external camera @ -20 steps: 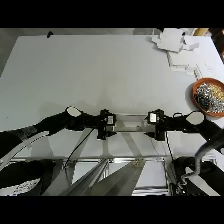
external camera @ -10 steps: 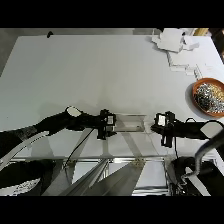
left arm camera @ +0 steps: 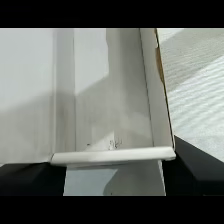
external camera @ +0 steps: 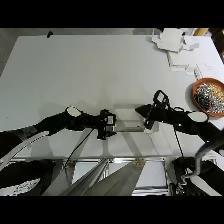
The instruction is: Fold the box and place the chain.
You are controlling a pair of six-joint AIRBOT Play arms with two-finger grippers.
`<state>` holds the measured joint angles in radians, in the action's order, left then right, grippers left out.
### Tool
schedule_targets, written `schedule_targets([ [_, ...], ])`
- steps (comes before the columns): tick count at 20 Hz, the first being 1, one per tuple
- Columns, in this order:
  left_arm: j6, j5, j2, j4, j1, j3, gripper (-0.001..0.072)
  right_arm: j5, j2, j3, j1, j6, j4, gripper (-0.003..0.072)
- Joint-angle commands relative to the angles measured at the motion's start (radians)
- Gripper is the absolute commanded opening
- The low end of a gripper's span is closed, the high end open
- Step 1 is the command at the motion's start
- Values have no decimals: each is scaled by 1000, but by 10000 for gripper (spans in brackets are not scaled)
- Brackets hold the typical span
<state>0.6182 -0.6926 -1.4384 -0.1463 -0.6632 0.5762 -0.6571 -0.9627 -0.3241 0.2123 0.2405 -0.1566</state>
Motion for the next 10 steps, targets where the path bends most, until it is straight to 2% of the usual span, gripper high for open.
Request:
schedule_targets([
  [1, 3, 0, 0, 0, 1, 1, 276, 79, -161, 0, 6, 36, 88, 20],
  [4, 2, 0, 0, 0, 1, 1, 276, 23, -121, -6, 6, -71, -26, 20],
  [7, 2, 0, 0, 0, 1, 1, 276, -111, 26, -51, 6, -360, -381, 20],
  [10, 2, 0, 0, 0, 1, 1, 276, -369, 201, -115, -35, -475, -755, 18],
])
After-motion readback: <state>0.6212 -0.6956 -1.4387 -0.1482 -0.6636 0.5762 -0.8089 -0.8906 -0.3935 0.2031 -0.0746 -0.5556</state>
